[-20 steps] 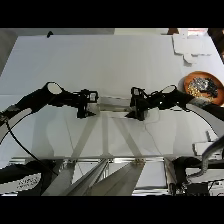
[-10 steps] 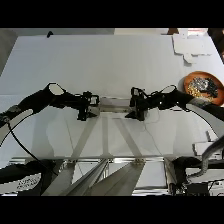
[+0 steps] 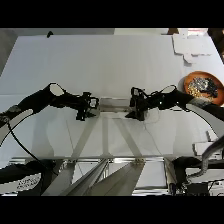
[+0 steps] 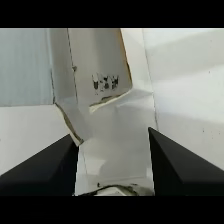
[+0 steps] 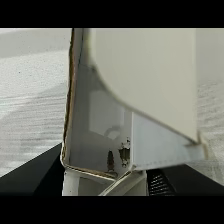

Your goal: Fold the box and place the chain.

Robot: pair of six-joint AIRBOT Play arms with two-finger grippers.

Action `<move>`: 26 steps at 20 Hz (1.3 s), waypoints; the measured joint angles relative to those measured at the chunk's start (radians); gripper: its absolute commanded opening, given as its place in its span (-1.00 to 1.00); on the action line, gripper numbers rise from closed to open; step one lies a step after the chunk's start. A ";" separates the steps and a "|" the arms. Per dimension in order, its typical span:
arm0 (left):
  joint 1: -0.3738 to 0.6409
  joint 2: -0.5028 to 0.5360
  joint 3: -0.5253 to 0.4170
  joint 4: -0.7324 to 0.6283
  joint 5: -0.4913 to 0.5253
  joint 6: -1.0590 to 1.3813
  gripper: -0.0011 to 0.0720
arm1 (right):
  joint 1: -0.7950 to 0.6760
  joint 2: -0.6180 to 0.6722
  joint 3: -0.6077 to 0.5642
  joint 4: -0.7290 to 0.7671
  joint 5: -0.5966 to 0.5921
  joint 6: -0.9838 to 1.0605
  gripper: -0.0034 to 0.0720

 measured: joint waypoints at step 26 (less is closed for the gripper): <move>0.002 -0.035 0.000 -0.065 -0.034 0.072 -0.02 | 0.000 0.000 0.000 0.000 0.000 0.000 0.15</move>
